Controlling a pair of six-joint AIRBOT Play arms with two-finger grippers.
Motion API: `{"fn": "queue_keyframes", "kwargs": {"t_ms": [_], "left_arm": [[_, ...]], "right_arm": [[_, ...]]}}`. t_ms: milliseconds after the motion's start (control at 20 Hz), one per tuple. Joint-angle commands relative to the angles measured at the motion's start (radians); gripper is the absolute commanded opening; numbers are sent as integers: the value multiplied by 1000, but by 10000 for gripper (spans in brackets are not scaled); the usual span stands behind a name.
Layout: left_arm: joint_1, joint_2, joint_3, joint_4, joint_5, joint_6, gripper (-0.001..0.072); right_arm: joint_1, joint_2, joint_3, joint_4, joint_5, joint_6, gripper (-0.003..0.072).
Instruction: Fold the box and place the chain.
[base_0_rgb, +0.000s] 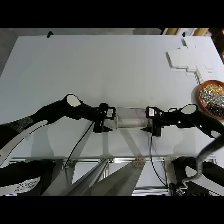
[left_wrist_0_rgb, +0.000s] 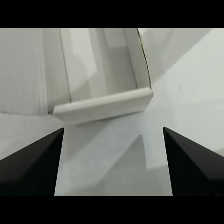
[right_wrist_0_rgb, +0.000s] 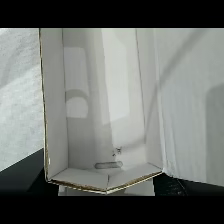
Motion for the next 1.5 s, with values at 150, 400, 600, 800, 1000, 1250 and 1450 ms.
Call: {"fn": "queue_keyframes", "kwargs": {"t_ms": [150, 400, 600, 800, 1000, 1250, 1450], "left_arm": [[-39, -26, -1, -82, 18, 29, 700], [-55, -57, -1, -162, 26, 29, 701], [-55, -70, -2, -165, 60, 28, 700], [-55, -80, -2, -169, 64, 28, 696], [-55, -80, -2, -180, 75, 29, 623], [-55, -95, -1, -181, 81, 28, 627], [-63, -100, -1, -196, 103, 29, 626]], "right_arm": [[0, 1, 0, 0, 0, 0, 318], [0, 1, 0, 0, 0, 0, 318], [0, 1, 0, 0, 0, 0, 318], [0, 1, 0, 0, 0, 0, 318], [0, 1, 0, 0, 0, 0, 318], [0, 1, 0, 0, 0, 0, 318], [0, 1, 0, 0, 0, 0, 318]]}}
